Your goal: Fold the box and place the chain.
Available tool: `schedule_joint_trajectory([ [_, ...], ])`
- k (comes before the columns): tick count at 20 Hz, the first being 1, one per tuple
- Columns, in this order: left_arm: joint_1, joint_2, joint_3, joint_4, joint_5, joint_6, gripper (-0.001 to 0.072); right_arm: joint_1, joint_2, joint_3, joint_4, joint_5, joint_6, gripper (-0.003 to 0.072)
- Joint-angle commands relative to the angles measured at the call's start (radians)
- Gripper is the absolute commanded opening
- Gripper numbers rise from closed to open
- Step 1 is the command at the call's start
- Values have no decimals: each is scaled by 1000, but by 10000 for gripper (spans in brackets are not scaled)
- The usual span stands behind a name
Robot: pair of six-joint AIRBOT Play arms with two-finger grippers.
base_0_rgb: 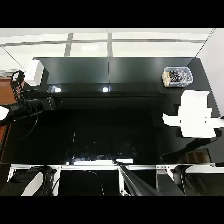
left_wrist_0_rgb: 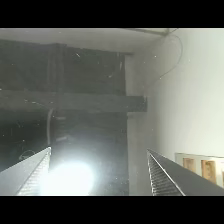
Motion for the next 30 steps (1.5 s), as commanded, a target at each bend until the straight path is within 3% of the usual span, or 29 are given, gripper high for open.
schedule_joint_trajectory([
  [1,0,-1,0,-4,-5,0,707,26,-10,9,19,46,-52,147],
  [2,0,-1,0,-3,-5,0,707,26,-2,9,19,72,-53,42],
  [3,0,-1,0,-3,-5,0,707,27,10,9,21,94,-55,16],
  [6,0,-1,0,-3,-5,1,707,60,95,-16,52,109,-39,16],
  [9,0,-1,0,-3,-16,2,707,132,240,-144,185,74,-27,16],
  [15,-77,-8,0,-8,-74,103,708,500,636,-523,309,-159,204,15],
  [18,-148,-57,2,-100,-42,104,707,780,804,-705,387,-381,322,15],
  [21,-210,-184,57,-219,-57,185,707,1094,854,-843,509,-652,367,16],
  [24,-196,-377,221,-284,-171,189,707,1371,849,-912,528,-895,422,16],
  [28,-179,-621,334,-515,-344,283,707,1476,839,-922,528,-937,422,16],
  [30,-188,-702,352,-542,-382,308,707,1476,839,-922,528,-929,422,16],
])
